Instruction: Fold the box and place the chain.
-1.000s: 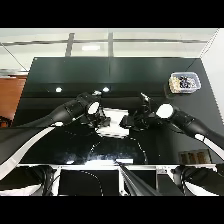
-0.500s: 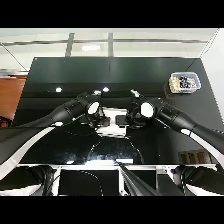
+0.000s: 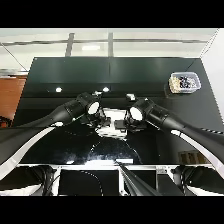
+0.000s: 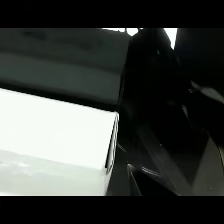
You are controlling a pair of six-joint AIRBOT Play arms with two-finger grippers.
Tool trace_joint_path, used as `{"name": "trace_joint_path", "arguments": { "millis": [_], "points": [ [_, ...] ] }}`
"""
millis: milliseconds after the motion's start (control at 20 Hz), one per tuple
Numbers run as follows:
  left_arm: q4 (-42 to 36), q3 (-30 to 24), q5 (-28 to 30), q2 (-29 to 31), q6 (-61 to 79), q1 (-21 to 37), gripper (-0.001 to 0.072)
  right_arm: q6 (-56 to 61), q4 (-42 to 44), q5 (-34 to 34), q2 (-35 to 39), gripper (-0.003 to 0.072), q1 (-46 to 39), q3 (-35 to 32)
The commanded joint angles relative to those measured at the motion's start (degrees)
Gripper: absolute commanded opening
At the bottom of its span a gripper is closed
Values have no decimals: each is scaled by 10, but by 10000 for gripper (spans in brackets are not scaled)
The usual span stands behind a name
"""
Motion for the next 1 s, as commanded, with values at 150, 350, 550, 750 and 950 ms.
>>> {"name": "trace_joint_path", "arguments": {
  "millis": [150,350,550,750,950],
  "points": [
    [1,0,0,0,0,0,27,30,-19,10,-17,295,12,4],
    [1,0,0,0,0,0,27,42,-30,6,-23,294,12,11],
    [1,0,-1,0,0,0,27,43,-27,15,-45,165,12,32],
    [1,0,0,0,0,1,27,43,-27,14,-46,11,12,33],
    [1,0,-1,0,0,1,27,41,-27,15,-46,54,12,33]
  ]
}}
